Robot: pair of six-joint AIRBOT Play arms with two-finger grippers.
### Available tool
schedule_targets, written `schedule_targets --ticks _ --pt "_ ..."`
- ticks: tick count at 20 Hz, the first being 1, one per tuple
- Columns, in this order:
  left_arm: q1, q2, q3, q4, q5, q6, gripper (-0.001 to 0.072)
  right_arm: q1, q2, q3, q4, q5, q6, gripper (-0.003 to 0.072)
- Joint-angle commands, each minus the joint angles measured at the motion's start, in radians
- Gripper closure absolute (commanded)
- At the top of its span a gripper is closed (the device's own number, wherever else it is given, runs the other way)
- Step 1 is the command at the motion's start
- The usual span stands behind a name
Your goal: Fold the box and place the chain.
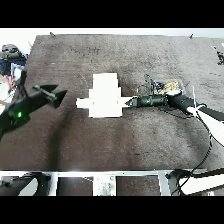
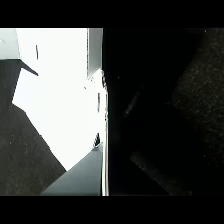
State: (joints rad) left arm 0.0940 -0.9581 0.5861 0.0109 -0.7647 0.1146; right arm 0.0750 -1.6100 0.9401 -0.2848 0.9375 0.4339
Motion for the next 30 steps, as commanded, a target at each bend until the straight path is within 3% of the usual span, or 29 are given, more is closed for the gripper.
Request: schedule_targets --ticks 1,4,7,13,16,24,30 --pt "0.0 -0.348 0.293 0.099 -0.242 -0.092 0.0171 0.004 0.002 -0.005 0.024 0.0 -0.058 0.0678" --pt "-0.042 -0.579 0.552 0.245 -0.333 -0.229 0.017 0.013 0.025 -0.045 0.054 -0.068 -0.114 0.0678" --pt "-0.119 -0.772 0.776 0.349 -0.362 -0.33 0.0169 0.047 0.025 -0.063 0.074 -0.086 -0.19 0.0678" --pt "-0.159 -1.01 1.089 0.383 -0.46 -0.438 0.0169 0.052 0.026 -0.063 0.145 -0.133 -0.256 0.0678" --pt "-0.159 -1.069 1.156 0.386 -0.545 -0.441 0.0169 0.051 0.026 -0.063 0.147 -0.141 -0.259 0.0678" --pt "-0.159 -1.12 1.166 0.41 -0.605 -0.464 0.0169 0.051 0.025 -0.063 0.137 -0.169 -0.262 0.0678" --pt "-0.137 -1.119 1.331 0.459 -0.669 -0.548 0.017 0.051 0.025 -0.063 0.111 -0.185 -0.255 0.0677"
